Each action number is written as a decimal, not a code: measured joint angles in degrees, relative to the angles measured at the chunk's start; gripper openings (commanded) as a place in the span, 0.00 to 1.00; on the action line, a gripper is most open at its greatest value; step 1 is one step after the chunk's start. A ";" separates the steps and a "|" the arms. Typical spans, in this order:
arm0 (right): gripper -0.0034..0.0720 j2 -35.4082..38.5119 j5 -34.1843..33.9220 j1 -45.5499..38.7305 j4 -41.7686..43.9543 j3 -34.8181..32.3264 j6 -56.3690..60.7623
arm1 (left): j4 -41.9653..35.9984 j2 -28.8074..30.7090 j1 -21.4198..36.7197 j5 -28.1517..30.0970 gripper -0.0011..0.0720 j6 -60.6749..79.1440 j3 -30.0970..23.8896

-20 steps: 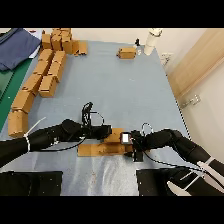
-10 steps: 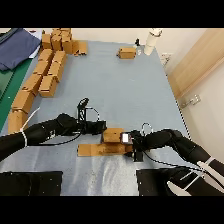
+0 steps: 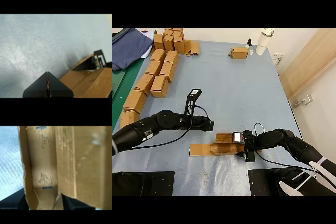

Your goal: Fold the box.

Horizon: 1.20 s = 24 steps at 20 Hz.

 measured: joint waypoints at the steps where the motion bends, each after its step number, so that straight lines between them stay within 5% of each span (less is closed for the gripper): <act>1: 0.72 0.00 0.00 0.00 0.00 0.00 0.00 | 3.08 1.18 0.09 -1.14 0.02 -1.22 -0.17; 7: 0.75 0.00 0.00 0.00 0.04 0.00 0.00 | 12.59 3.80 0.37 -4.92 0.02 -5.33 -1.73; 8: 0.80 0.00 0.07 0.00 0.04 0.00 0.00 | 13.25 3.93 0.37 -5.18 0.03 -5.70 -2.01; 9: 0.97 0.02 0.26 0.00 0.07 0.00 0.00 | 13.57 4.04 0.37 -5.27 0.03 -5.73 -2.19; 17: 0.88 0.00 0.98 0.00 0.92 0.02 0.07 | 14.78 4.24 0.37 -5.81 0.02 -6.03 -2.80; 18: 0.80 0.00 1.01 0.00 1.01 0.02 0.07 | 14.78 4.24 0.37 -5.79 0.03 -6.03 -2.80; 24: 0.80 -0.02 1.40 0.00 1.42 0.02 0.07 | 14.91 4.24 0.37 -5.81 0.03 -5.66 -2.80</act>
